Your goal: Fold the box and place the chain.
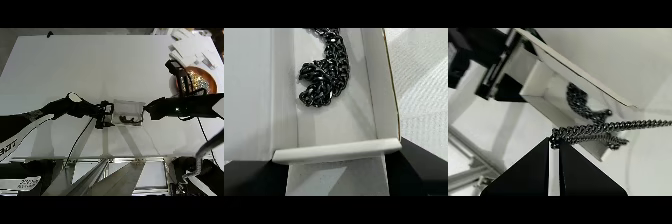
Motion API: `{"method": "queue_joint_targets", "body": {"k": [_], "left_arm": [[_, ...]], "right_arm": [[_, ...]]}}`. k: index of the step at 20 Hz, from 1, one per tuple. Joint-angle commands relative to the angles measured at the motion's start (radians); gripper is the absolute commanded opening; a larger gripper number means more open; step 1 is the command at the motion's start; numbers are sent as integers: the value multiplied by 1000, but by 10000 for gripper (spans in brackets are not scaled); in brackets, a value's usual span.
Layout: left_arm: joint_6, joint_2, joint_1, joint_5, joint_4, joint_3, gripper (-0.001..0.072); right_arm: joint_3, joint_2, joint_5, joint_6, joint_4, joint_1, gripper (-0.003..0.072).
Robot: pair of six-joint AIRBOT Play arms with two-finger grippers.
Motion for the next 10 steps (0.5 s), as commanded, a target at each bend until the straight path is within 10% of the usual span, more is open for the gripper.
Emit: {"method": "queue_joint_targets", "body": {"k": [1,10], "left_arm": [[0,0,0,0,0,1,195],[0,0,0,0,0,1,195]], "right_arm": [[0,31,-12,-54,80,1,18],[-2,29,-38,-122,175,1,18]]}}
